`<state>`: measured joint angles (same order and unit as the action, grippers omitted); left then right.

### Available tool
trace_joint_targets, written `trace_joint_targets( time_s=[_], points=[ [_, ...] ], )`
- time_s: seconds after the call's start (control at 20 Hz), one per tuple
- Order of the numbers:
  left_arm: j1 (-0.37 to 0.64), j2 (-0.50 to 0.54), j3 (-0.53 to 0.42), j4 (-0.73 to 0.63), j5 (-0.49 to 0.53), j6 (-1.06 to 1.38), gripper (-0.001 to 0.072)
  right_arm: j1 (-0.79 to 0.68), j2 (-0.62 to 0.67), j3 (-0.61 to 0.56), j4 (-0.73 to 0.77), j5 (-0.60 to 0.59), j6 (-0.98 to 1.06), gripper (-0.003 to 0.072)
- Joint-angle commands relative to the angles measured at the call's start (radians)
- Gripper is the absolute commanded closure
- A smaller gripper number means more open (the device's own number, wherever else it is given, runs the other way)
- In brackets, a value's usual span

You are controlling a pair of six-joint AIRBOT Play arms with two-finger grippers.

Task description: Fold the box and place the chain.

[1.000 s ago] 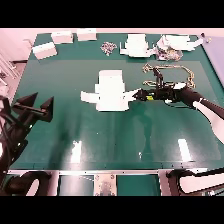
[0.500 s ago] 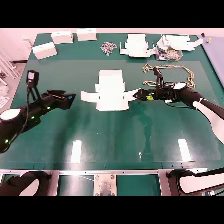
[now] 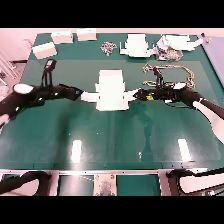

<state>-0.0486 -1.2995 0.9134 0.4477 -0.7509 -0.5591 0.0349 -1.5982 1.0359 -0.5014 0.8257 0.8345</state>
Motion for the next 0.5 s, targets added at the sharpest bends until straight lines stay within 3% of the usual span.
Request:
trace_joint_targets(
  time_s=[0.0,0.2,0.45],
  points=[
    [0.001,-0.206,0.198,0.075,-0.138,-0.062,0.0015,0.0,0.0,0.001,-0.001,0.0,0.0,0.0681],
    [0.0,-0.38,0.372,0.075,-0.289,-0.096,0.0014,0.001,0.0,0.001,0.0,0.0,-0.001,0.0681],
    [-0.001,-0.469,0.462,0.073,-0.333,-0.095,0.0015,0.001,0.0,0.001,0.0,0.001,-0.001,0.068]
  ],
)
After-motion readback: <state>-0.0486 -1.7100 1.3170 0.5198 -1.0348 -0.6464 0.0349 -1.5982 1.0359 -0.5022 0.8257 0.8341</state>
